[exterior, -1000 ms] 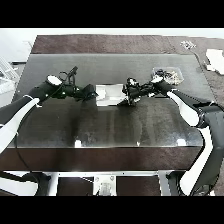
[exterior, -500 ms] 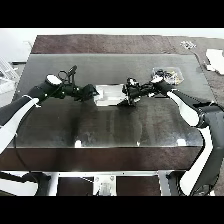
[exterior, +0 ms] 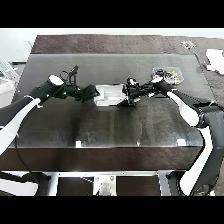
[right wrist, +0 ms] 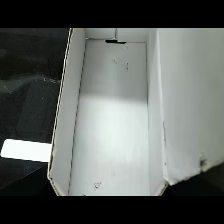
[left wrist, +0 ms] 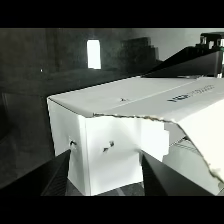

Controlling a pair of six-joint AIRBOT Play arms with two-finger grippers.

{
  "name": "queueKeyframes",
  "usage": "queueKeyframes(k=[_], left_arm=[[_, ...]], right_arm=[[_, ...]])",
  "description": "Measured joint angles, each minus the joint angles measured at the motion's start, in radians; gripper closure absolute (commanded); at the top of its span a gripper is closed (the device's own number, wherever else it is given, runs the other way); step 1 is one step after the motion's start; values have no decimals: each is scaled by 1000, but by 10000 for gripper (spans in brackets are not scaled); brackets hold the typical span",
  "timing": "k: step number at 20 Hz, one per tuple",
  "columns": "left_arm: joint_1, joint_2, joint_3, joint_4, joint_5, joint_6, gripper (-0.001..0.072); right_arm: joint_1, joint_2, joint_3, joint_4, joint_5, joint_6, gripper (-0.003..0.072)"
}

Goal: Fold the box and place the chain.

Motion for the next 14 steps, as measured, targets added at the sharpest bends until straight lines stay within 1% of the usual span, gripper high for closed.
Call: queueKeyframes(k=[4,10,14], left_arm=[[-27,-7,2,29,20,-27,206],[-66,-10,72,218,12,-172,206],[-76,-10,96,287,6,-230,206]], right_arm=[[0,0,0,0,0,0,108],[0,0,0,0,0,0,108],[0,0,0,0,0,0,108]])
